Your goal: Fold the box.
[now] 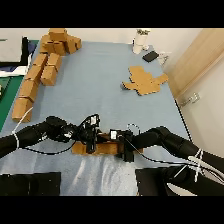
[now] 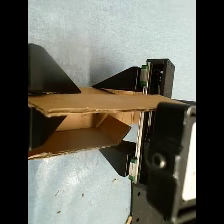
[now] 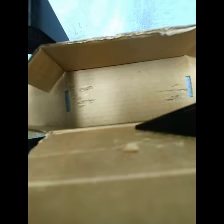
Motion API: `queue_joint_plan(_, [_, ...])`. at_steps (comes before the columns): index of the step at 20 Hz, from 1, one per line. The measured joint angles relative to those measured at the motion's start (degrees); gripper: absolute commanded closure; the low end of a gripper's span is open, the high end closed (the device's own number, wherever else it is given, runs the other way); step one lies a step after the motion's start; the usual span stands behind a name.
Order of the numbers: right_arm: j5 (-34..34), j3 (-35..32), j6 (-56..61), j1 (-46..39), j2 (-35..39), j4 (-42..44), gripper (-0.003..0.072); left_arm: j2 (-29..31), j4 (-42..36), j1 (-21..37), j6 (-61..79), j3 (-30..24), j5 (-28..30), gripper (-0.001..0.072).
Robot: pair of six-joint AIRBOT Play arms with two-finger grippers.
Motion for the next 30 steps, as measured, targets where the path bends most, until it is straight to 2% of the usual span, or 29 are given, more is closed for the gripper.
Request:
queue_joint_plan(1, [-0.11, 0.00, 0.00, -0.11, -0.02, 0.00, 0.0117, 0.00, 0.00, 0.00, 0.00, 0.00, 0.00, 0.0698])
queue_joint_plan(2, [-0.02, 0.00, 0.00, -0.13, -0.02, -0.02, 0.0146, 0.00, 0.00, 0.00, 0.00, 0.00, 0.00, 0.0697])
queue_joint_plan(30, [-0.22, 0.07, -0.04, -0.13, -0.11, -1.09, 0.0146, -0.09, -0.15, 0.00, 0.00, 0.04, 0.04, 0.0698])
